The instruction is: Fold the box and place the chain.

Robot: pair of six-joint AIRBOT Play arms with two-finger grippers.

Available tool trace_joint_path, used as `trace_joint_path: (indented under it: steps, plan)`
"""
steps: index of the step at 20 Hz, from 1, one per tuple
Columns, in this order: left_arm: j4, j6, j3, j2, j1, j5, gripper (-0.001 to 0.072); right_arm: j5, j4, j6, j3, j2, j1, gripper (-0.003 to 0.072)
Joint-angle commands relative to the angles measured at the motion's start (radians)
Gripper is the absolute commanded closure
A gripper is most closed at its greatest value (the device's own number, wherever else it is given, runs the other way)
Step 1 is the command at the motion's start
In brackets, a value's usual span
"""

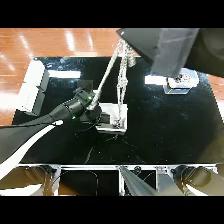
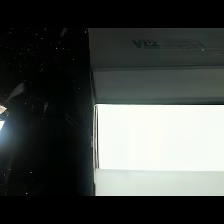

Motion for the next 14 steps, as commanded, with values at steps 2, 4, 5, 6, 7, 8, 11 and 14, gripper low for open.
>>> trace_joint_path:
  steps: [2, 4, 5, 6, 7, 8, 11, 14]
  plan:
    - [0.0, 0.0, 0.0, 0.0, 0.0, 0.0, 0.0687, 0.063, 0.006, 0.027, -0.083, -0.03, 0.017, 0.0667]
    - [0.0, 0.0, 0.0, 0.0, 0.0, 0.0, 0.0686, 0.09, 0.005, 0.05, -0.192, -0.03, 0.017, 0.0667]
    - [0.0, 0.0, 0.0, 0.0, 0.0, 0.0, 0.0686, 0.095, 0.008, 0.059, -0.246, -0.03, 0.018, 0.0667]
    - [0.0, 0.0, 0.0, 0.0, 0.0, 0.0, 0.0687, 0.095, 0.014, 0.061, -0.303, -0.03, 0.022, 0.0667]
    - [0.0, 0.0, 0.0, 0.0, 0.0, 0.0, 0.0686, 0.086, 0.011, 0.061, -0.351, -0.03, 0.025, 0.0667]
    - [0.0, 0.0, 0.0, 0.0, 0.0, -0.001, 0.0686, 0.063, 0.015, 0.061, -0.402, -0.031, 0.025, 0.0668]
    - [0.001, 0.0, 0.0, 0.0, 0.0, 0.0, 0.0687, 0.009, 0.013, 0.061, -0.496, -0.051, 0.025, 0.0668]
    - [0.0, 0.0, 0.0, 0.0, 0.0, 0.0, 0.0686, -0.02, 0.013, 0.06, -0.514, -0.092, 0.025, 0.0668]
